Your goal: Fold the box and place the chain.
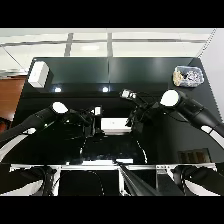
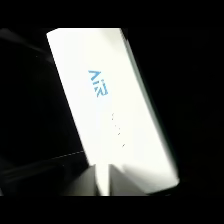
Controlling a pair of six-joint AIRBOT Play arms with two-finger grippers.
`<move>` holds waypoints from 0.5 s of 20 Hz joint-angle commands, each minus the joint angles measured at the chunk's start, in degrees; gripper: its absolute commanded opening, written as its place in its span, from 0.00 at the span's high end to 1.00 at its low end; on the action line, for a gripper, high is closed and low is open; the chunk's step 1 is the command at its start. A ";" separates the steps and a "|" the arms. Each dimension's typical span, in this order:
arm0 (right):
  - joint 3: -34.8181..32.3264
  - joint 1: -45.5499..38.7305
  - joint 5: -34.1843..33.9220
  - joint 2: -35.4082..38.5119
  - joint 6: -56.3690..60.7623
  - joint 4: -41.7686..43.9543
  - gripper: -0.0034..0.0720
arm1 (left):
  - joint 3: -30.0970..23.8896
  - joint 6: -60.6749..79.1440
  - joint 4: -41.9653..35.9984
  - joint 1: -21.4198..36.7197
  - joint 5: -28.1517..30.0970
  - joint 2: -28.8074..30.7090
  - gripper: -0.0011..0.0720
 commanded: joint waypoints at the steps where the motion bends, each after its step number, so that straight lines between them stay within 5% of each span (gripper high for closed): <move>1: -0.66 -0.33 4.09 1.40 17.22 2.47 0.94 | 0.04 0.00 0.00 -0.04 -0.04 -0.04 0.43; 5: -2.23 1.84 -6.10 -0.17 20.04 15.98 0.94 | 0.04 -0.02 0.00 -0.04 -0.04 -0.04 0.43; 10: -2.29 1.97 -8.17 -6.82 20.92 16.37 0.94 | 0.04 0.00 0.00 -0.02 -0.04 -0.04 0.43</move>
